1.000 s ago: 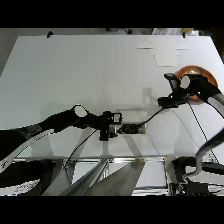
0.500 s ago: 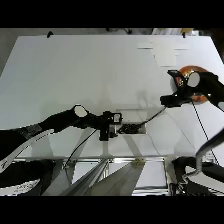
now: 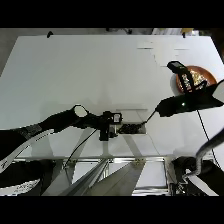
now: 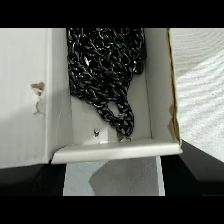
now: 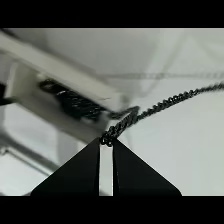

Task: Fold the box and place the chain.

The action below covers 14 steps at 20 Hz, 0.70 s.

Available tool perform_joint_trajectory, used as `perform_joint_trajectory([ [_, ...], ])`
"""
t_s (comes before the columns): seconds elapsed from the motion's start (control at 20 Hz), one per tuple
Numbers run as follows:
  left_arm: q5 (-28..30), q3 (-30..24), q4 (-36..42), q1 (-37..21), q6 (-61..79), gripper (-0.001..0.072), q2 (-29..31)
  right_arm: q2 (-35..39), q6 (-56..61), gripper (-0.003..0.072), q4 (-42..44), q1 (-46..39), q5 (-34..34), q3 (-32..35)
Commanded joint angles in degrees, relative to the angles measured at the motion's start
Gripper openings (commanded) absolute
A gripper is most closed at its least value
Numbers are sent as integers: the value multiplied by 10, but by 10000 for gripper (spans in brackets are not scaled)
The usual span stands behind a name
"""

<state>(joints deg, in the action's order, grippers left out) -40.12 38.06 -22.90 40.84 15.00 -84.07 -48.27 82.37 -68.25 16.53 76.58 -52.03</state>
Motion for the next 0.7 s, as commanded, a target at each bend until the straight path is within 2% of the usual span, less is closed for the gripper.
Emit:
perform_joint_trajectory([
  [0.0,0,0,0,0,0,210,0,42,-1,20,60,70,7,0],
  [0.3,0,0,0,0,0,210,0,36,3,20,70,167,-85,6],
  [0.5,0,0,0,0,0,210,0,4,3,24,64,178,-118,33],
  [0.65,0,0,0,0,0,210,0,-18,2,199,38,177,-124,40],
])
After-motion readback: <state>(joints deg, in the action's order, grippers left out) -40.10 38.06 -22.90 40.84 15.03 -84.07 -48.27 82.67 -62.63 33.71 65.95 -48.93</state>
